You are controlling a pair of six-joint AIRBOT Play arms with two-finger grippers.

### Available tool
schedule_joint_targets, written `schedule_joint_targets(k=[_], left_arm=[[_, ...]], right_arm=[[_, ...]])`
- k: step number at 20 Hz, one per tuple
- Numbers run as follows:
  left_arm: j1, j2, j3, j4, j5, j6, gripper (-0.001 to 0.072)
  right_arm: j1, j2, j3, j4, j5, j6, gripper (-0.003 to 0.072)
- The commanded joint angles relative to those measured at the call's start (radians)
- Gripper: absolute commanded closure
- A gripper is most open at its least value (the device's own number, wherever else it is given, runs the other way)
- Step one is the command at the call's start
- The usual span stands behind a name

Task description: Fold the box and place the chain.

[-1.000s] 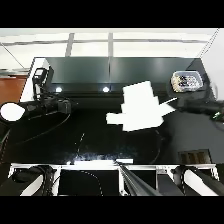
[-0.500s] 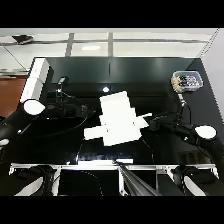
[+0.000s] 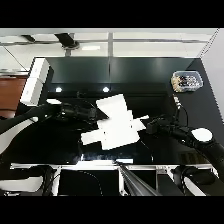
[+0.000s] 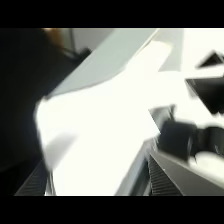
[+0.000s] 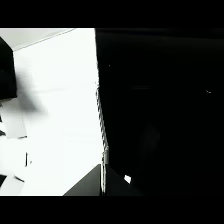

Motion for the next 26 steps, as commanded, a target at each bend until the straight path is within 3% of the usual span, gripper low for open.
schedule_joint_targets(k=[1, 2, 3, 4, 6, 10, 11, 12, 13, 14, 18, 21, 23, 26], left_arm=[[-0.022, -0.091, 0.101, 0.112, -0.175, 0.05, 0.0032], [-0.024, -0.1, 0.128, 0.146, -0.198, 0.05, 0.0097], [-0.024, -0.109, 0.153, 0.176, -0.219, 0.05, 0.0207], [-0.024, -0.119, 0.174, 0.205, -0.231, 0.05, 0.0254], [-0.03, -0.135, 0.211, 0.292, -0.248, 0.051, 0.0452], [-0.032, -0.138, 0.235, 0.391, -0.293, 0.134, 0.0682], [-0.032, -0.138, 0.236, 0.391, -0.292, 0.148, 0.0682], [-0.032, -0.138, 0.24, 0.391, -0.288, 0.15, 0.0683], [-0.032, -0.135, 0.244, 0.391, -0.288, 0.157, 0.0684], [-0.032, -0.125, 0.245, 0.391, -0.283, 0.159, 0.0685], [-0.05, -0.018, 0.241, 0.439, -0.227, 0.178, 0.0688], [-0.137, 0.158, 0.194, 0.473, 0.032, 0.313, 0.0686], [-0.177, 0.213, 0.167, 0.496, 0.123, 0.44, 0.0685], [-0.224, 0.21, 0.154, 0.55, 0.111, 0.523, 0.0685]], right_arm=[[0.003, 0.0, -0.001, 0.001, 0.011, 0.002, 0.0674], [0.003, 0.0, -0.001, 0.001, 0.016, 0.002, 0.0675], [0.003, 0.0, -0.001, -0.001, 0.021, 0.003, 0.0674], [0.003, 0.0, -0.001, -0.004, 0.022, 0.003, 0.0674], [0.003, 0.0, -0.001, -0.006, 0.022, 0.003, 0.0674], [0.003, 0.0, -0.001, -0.008, 0.022, 0.003, 0.0675], [0.002, 0.0, -0.001, -0.016, 0.026, 0.004, 0.0671], [0.002, 0.0, -0.001, -0.037, 0.024, 0.036, 0.051], [-0.009, 0.0, 0.0, -0.062, 0.024, 0.093, 0.0137], [-0.032, 0.001, 0.007, -0.106, 0.044, 0.141, 0.0003], [-0.156, 0.001, 0.133, -0.404, 0.306, 0.145, 0.0003], [-0.188, 0.001, 0.239, -0.596, 0.374, 0.145, 0.0003], [-0.192, 0.001, 0.276, -0.584, 0.33, 0.145, 0.0003], [-0.191, 0.0, 0.278, -0.426, 0.28, 0.145, 0.0003]])
